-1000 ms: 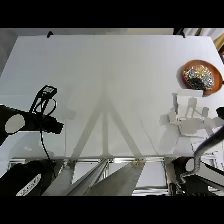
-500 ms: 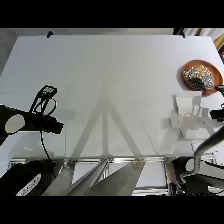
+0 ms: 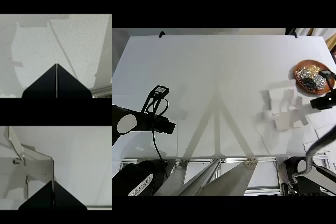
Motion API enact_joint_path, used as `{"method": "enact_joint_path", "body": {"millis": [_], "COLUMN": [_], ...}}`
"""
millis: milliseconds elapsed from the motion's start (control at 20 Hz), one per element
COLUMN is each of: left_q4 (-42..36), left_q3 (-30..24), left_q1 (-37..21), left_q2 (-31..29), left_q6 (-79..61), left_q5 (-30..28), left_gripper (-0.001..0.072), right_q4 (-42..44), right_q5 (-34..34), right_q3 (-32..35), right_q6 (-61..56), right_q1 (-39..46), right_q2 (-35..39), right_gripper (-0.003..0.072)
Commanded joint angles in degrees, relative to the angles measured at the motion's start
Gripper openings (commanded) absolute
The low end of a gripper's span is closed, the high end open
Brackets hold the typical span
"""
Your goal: Fold the box and place the chain.
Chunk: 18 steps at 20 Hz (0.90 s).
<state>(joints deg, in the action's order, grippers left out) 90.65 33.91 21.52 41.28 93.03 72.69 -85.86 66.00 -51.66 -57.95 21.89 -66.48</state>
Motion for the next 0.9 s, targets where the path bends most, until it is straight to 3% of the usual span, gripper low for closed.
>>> {"method": "enact_joint_path", "body": {"millis": [0, 400, 850], "left_q4": [0.02, 0.00, -1.20], "left_q3": [-0.02, -0.02, -0.02], "left_q1": [0.00, 0.00, 0.00], "left_q2": [-0.04, -0.04, -0.02], "left_q6": [0.00, 0.00, -0.04], "left_q5": [-0.02, -0.04, -0.57], "left_gripper": [0.0011, 0.0011, 0.0009], "right_q4": [16.04, 31.34, 30.18], "right_q5": [-1.11, -11.87, -20.72], "right_q3": [2.14, 14.88, 18.01], "right_q6": [2.97, -1.38, -9.42], "right_q1": [-7.08, -27.52, -42.80], "right_q2": [4.46, 11.63, 11.93], "right_gripper": [0.0016, 0.0016, 0.0017]}}
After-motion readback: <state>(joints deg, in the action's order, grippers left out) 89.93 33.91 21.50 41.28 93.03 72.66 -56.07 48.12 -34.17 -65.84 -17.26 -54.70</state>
